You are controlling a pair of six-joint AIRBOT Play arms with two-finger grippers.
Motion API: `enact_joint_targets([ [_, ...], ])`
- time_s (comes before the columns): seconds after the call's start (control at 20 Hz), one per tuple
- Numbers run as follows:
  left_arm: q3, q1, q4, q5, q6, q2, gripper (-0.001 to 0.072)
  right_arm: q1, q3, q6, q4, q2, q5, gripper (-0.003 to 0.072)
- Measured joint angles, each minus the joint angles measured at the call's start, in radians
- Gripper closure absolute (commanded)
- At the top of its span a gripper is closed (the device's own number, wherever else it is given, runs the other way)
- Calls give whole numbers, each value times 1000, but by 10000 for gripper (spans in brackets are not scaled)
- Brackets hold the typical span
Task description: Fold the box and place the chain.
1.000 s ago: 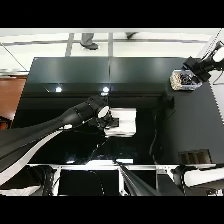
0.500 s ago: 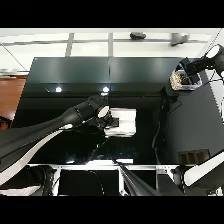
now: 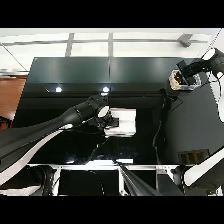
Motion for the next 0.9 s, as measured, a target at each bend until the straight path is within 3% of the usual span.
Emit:
enact_joint_targets([
  [0.35, 0, 0, -4, -2, 0, 0, 679, -22, 2, -252, -19, 148, 6, 673],
  [0.9, 0, 0, -5, -2, 0, 0, 679, -49, 2, -579, 17, 606, -22, 674],
])
